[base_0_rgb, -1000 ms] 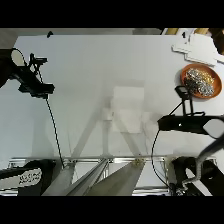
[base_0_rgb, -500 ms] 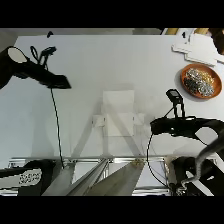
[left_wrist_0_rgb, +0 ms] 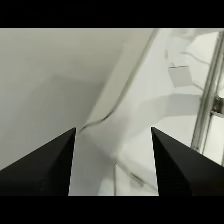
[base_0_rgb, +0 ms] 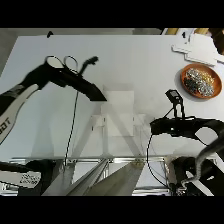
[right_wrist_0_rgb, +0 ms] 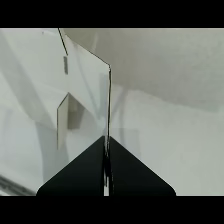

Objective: Fold the box and place the chain.

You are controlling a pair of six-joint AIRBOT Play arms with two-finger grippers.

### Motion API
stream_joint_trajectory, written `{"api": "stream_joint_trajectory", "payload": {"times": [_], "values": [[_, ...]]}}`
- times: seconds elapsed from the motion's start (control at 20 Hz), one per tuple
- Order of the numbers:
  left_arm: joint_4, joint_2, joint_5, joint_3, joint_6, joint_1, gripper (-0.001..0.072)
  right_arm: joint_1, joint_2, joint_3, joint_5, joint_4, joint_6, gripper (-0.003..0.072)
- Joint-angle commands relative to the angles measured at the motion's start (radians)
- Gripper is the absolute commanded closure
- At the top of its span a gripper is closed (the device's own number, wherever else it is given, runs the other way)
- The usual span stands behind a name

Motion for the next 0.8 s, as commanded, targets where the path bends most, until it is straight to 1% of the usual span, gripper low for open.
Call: {"api": "stream_joint_trajectory", "payload": {"times": [0.0, 0.15, 0.2, 0.25, 0.35, 0.4, 0.45, 0.5, 0.55, 0.7, 0.75], "values": [[-0.063, -0.058, -0.010, 0.000, 0.085, -0.062, 0.0177, 0.001, 0.001, 0.000, 0.012, 0.000, 0.000, 0.0669], [-0.061, -0.075, -0.040, 0.000, 0.091, -0.060, 0.0184, 0.001, 0.001, 0.000, 0.015, 0.000, 0.000, 0.0669], [-0.060, -0.076, -0.047, 0.000, 0.098, -0.061, 0.0206, 0.001, 0.001, 0.000, 0.014, 0.000, 0.000, 0.0669], [-0.061, -0.076, -0.046, 0.000, 0.109, -0.064, 0.0214, 0.001, 0.001, 0.000, 0.014, 0.000, 0.000, 0.0669], [-0.063, -0.076, -0.031, 0.000, 0.113, -0.066, 0.0351, 0.001, 0.001, 0.000, 0.015, 0.000, 0.000, 0.0669], [-0.063, -0.076, -0.023, 0.000, 0.113, -0.066, 0.0461, 0.001, 0.001, 0.000, 0.015, 0.000, 0.000, 0.0669], [-0.063, -0.076, -0.011, 0.000, 0.114, -0.064, 0.0613, 0.001, 0.001, 0.000, 0.015, 0.000, 0.000, 0.0669], [-0.060, -0.075, 0.000, 0.000, 0.124, -0.063, 0.0689, 0.001, 0.001, 0.000, 0.015, 0.000, 0.000, 0.0669], [-0.061, -0.074, 0.000, 0.000, 0.153, -0.063, 0.0703, 0.001, 0.001, 0.000, 0.015, 0.001, 0.000, 0.0669], [-0.069, -0.068, -0.007, 0.000, 0.251, -0.063, 0.0706, 0.001, 0.002, 0.006, 0.013, 0.007, -0.001, 0.0667], [-0.085, -0.056, 0.003, 0.000, 0.264, -0.063, 0.0708, 0.001, 0.003, 0.018, 0.013, 0.006, -0.002, 0.0644]]}}
